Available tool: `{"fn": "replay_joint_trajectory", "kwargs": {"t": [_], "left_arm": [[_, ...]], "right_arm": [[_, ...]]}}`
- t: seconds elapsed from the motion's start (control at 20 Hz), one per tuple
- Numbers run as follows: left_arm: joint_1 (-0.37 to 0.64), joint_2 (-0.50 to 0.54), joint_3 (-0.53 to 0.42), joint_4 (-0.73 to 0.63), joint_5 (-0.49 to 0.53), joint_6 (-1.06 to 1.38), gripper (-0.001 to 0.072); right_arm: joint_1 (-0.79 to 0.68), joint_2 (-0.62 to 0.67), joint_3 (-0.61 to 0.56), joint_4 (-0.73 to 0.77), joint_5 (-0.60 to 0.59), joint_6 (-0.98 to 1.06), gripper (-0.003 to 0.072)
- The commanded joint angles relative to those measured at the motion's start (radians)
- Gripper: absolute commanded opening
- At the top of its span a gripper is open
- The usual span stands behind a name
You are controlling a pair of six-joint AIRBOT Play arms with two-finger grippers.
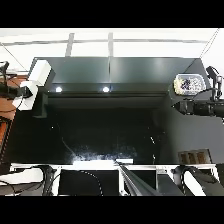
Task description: Fold the box and place the chain.
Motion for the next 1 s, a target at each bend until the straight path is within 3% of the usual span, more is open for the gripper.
{"fn": "replay_joint_trajectory", "kwargs": {"t": [0.0,0.15,0.4,0.5,0.6,0.75,0.95], "left_arm": [[0.003,-0.110,0.134,-0.068,0.021,0.042,0.0292],[-0.004,-0.163,0.187,-0.169,0.019,0.042,0.0292],[-0.013,-0.178,0.190,-0.169,0.012,0.044,0.0305],[-0.019,-0.178,0.190,-0.163,0.014,0.047,0.0565],[-0.033,-0.176,0.190,-0.161,0.014,0.047,0.0703],[-0.057,-0.144,0.217,-0.069,-0.040,0.045,0.0711],[-0.066,-0.053,0.327,-0.002,-0.222,0.011,0.0711]], "right_arm": [[0.000,0.000,0.000,0.000,-0.023,0.014,0.0015],[0.000,0.000,0.000,0.000,-0.041,0.014,0.0015],[0.000,-0.002,0.000,0.000,-0.041,0.014,0.0015],[0.000,-0.001,0.000,0.000,-0.041,0.014,0.0015],[0.000,-0.001,0.000,0.000,-0.040,0.014,0.0015],[0.000,-0.001,0.000,0.004,-0.040,0.014,0.0015],[0.000,-0.001,0.071,-0.013,-0.028,0.013,0.0015]]}}
